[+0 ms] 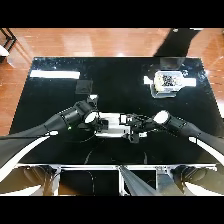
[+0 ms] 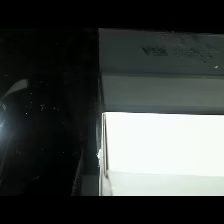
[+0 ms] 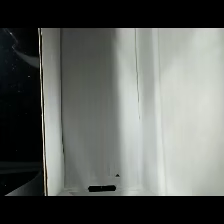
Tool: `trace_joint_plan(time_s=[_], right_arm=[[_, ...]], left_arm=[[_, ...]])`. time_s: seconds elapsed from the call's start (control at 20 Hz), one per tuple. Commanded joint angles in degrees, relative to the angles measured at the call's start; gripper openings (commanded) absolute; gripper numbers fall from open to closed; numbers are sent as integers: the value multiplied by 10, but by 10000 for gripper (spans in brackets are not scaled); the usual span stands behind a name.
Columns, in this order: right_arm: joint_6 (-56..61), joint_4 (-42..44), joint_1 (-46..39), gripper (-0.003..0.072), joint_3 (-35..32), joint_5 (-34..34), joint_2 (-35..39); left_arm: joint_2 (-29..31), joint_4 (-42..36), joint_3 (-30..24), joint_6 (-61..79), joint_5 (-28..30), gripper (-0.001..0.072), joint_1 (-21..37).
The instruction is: Fold the box and place the chain.
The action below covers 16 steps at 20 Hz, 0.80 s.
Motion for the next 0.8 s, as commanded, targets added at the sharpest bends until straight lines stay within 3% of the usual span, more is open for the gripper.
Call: trace_joint_plan(time_s=[0.0, 0.1, 0.2, 0.3, 0.35, 0.4, 0.75], right_arm=[[0, 0, 0, 355, 0, 0, 0], [0, 0, 0, 355, 0, 0, 0], [0, 0, 0, 355, 0, 0, 0], [0, 0, 0, 355, 0, 0, 0], [0, 0, 0, 355, 0, 0, 0], [0, 0, 0, 354, 0, 0, 0], [0, 0, 0, 354, 0, 0, 0]], left_arm=[[-1, 0, 1, 1, -4, 299, -3], [-1, 0, 1, 0, -10, 291, -7], [-1, 3, 1, 0, -19, 198, -8], [-1, 0, 2, 0, -18, 178, -8], [-1, -3, 2, 5, -18, 78, -8], [-1, -6, 2, 10, -15, 40, -9], [-1, -10, 9, 9, -18, 44, -9]])
